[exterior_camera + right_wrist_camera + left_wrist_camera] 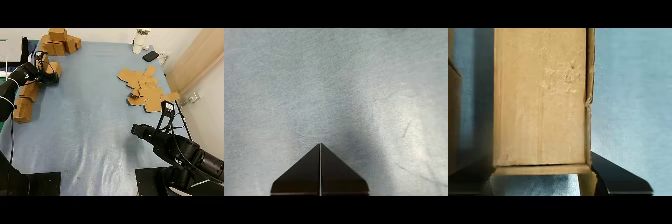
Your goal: Fold the box.
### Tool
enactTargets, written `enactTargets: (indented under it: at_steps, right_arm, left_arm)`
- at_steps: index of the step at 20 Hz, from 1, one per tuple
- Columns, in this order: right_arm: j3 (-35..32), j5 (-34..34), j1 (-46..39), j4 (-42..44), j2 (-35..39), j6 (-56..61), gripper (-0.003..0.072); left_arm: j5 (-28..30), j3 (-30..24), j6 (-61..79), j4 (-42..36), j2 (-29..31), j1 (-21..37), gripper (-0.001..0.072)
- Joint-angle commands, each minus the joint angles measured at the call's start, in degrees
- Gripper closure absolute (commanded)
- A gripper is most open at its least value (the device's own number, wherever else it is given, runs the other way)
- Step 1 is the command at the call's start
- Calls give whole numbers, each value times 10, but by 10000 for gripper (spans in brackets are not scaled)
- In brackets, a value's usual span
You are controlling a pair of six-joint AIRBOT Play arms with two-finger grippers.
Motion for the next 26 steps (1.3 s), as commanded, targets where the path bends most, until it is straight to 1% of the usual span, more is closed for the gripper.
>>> enactTargets:
  at_steps: [1,3,6,7,8,9,14,15,21,24,26]
  right_arm:
    - [0,0,0,-7,0,1,681]
    - [0,0,0,-11,-2,1,681]
    - [1,0,-5,-9,-12,1,681]
    - [2,2,-5,-9,-16,1,681]
    - [2,2,-6,-7,-20,1,681]
    - [2,5,-6,-6,-24,1,681]
    - [2,11,-6,6,-28,0,681]
    - [2,11,-6,7,-28,0,681]
    - [2,11,-6,7,-28,0,681]
    - [2,10,-6,10,-28,0,680]
    - [2,10,-6,13,-28,0,680]
  left_arm:
    - [-8,28,-20,35,-24,12,306]
    - [2,29,-19,45,-24,11,306]
    - [-1,30,-18,45,-24,10,304]
    - [-3,30,-17,45,-23,10,262]
    - [-5,31,-17,45,-23,10,153]
    - [-6,31,-17,45,-23,10,105]
    - [-16,36,-17,45,-16,10,99]
    - [-24,42,-17,45,-16,10,15]
    - [-82,85,-18,45,-16,11,14]
    - [-110,93,-18,45,-7,12,14]
    - [-143,96,-18,45,5,11,14]
